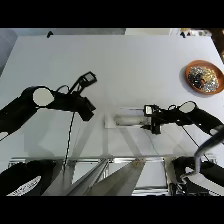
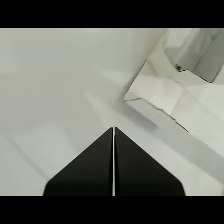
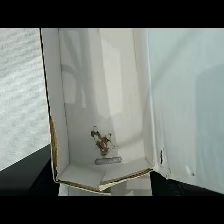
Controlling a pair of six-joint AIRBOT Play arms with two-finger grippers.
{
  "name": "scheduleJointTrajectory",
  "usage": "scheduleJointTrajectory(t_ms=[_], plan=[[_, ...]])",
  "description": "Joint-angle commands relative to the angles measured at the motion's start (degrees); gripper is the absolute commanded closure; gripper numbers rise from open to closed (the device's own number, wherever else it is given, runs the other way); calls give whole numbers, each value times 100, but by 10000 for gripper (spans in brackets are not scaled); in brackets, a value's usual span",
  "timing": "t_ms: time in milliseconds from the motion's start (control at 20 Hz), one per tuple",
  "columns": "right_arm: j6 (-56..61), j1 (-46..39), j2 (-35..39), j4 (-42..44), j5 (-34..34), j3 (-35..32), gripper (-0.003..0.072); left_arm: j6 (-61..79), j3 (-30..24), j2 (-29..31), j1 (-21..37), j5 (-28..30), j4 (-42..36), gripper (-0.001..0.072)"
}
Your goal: Fold the box and place the chain.
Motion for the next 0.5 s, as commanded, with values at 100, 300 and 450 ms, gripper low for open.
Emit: scheduleJointTrajectory(t_ms=[100, 300, 450], plan=[[2, -4, 4, 0, 2, -2, 371, -1539, -35, -859, 190, -190, -402, 706], [2, -4, 4, 0, 2, -2, 371, -1528, -35, -1596, 55, -146, -820, 707], [2, -4, 2, 2, 2, -2, 371, -1526, -37, -1808, -142, -195, -1167, 707]])
